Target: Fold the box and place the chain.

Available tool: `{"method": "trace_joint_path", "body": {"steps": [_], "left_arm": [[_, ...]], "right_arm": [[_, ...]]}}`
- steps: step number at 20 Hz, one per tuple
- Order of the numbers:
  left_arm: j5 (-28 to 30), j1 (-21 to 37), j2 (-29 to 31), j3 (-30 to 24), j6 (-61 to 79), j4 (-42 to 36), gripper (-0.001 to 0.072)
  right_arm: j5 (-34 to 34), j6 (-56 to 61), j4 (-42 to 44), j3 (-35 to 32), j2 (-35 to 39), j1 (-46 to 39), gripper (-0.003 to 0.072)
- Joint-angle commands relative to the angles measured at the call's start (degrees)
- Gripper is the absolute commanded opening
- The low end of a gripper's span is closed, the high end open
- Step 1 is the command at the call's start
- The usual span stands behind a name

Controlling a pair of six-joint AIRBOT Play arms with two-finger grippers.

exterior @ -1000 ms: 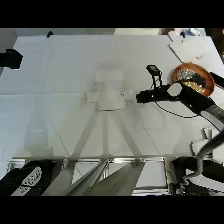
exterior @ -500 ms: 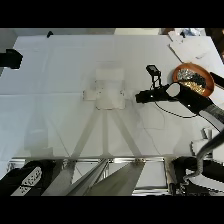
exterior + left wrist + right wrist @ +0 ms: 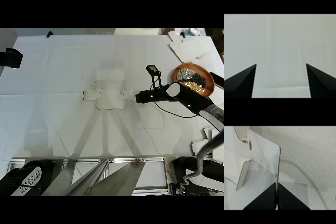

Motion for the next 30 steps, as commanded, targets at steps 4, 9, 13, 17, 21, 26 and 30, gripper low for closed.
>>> {"method": "trace_joint_path", "body": {"steps": [4,9,13,17,21,26,30], "left_arm": [[-3.5,0.0,-1.3,0.0,0.1,-12.8,0.07],[-4.5,-3.0,-6.2,0.1,7.0,-14.2,0.07],[-9.3,-9.8,-20.9,8.2,10.0,-16.4,0.0699],[-21.4,-13.0,-39.7,26.1,11.9,-24.5,0.0701],[-24.9,-14.2,-51.7,33.4,24.4,-38.7,0.0701],[-25.7,-16.6,-55.6,33.7,33.8,-41.1,0.07],[-25.7,-19.8,-55.9,33.7,36.3,-41.1,0.07]], "right_arm": [[0.0,0.0,0.0,0.0,0.0,0.1,0.0014],[0.0,0.0,0.0,0.0,0.0,0.1,0.0014],[0.0,0.0,0.0,0.0,0.0,0.1,0.0014],[0.0,0.0,0.0,0.0,0.0,0.1,0.0014],[0.0,0.0,0.0,0.0,0.0,0.1,0.0014],[0.0,0.0,0.0,0.0,0.0,0.1,0.0014],[0.0,0.0,0.0,0.0,0.0,0.1,0.0014]]}}
